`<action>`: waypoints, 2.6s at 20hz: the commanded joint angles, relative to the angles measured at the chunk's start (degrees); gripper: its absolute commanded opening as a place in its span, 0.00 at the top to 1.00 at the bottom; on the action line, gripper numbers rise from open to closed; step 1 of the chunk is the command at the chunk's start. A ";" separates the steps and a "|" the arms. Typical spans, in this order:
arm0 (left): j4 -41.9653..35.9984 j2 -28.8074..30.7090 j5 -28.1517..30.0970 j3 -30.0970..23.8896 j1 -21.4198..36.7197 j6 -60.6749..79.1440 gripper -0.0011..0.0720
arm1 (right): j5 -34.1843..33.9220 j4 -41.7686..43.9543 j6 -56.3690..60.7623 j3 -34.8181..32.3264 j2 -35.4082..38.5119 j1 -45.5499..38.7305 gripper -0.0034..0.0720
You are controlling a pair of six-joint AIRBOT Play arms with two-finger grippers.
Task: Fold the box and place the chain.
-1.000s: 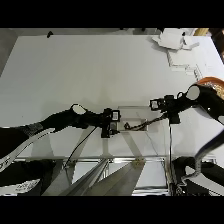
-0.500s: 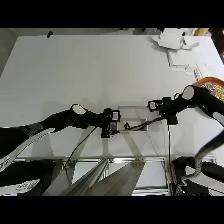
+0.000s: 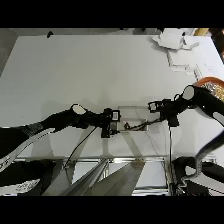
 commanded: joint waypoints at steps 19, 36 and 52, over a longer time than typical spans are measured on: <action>0.02 0.00 0.00 0.00 0.00 0.00 0.70 | -7.74 28.11 11.15 -0.04 20.90 27.26 0.93; 0.02 0.00 0.00 0.00 0.00 0.00 0.70 | -1.03 2.40 12.96 -2.21 26.36 6.14 0.72; 0.02 -0.02 0.00 0.00 0.00 0.00 0.70 | -7.63 1.16 -2.75 -2.25 3.93 -3.58 0.72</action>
